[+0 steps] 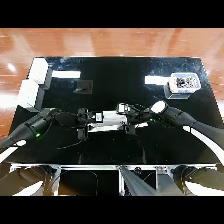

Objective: Fold the box and place the chain.

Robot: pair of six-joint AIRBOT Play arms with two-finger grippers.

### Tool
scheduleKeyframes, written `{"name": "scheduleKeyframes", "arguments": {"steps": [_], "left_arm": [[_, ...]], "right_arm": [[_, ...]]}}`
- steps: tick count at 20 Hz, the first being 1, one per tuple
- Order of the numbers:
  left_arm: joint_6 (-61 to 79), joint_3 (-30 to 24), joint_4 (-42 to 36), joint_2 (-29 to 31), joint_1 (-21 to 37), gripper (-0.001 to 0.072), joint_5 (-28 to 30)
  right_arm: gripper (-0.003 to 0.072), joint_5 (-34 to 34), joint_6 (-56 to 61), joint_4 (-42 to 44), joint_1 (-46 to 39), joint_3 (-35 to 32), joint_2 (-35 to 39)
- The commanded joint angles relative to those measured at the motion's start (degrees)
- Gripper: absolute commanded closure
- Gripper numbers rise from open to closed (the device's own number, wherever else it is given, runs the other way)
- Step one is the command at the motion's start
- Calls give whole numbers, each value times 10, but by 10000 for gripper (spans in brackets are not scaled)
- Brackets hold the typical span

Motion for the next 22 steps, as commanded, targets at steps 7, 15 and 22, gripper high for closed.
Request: {"name": "scheduleKeyframes", "arguments": {"steps": [7, 15, 22], "left_arm": [[0, 0, -48, -1, -2, 417, -13], [0, 0, -46, -1, 1, 417, -48], [0, 0, -34, -1, 2, 414, -51]], "right_arm": [[128, -1, 2, 0, 0, 1, 0], [128, 0, 4, 0, 0, 1, 0], [128, 0, 4, 0, 0, 1, 0]]}}
